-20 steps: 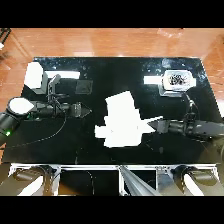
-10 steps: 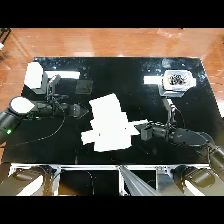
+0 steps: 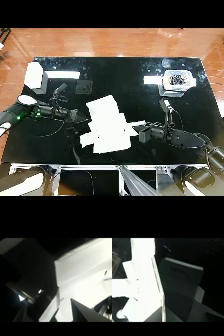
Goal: Fold the box and place the chain.
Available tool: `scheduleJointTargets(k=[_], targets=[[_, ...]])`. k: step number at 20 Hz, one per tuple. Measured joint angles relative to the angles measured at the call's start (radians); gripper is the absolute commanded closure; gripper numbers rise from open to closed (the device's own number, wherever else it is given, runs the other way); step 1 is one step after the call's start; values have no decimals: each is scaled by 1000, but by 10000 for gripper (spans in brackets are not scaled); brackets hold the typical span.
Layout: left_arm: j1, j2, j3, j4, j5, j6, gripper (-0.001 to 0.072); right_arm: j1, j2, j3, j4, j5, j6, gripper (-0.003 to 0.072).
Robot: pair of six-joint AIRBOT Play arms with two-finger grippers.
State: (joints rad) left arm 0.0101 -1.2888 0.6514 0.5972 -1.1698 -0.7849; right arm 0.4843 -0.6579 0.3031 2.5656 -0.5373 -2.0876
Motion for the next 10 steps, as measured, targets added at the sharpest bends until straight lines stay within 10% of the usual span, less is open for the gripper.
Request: scheduleJointTargets(k=[10], targets=[[-43, -199, 36, -201, -95, 347, 89, 2, 0, 0, 0, -19, 40, 666]])
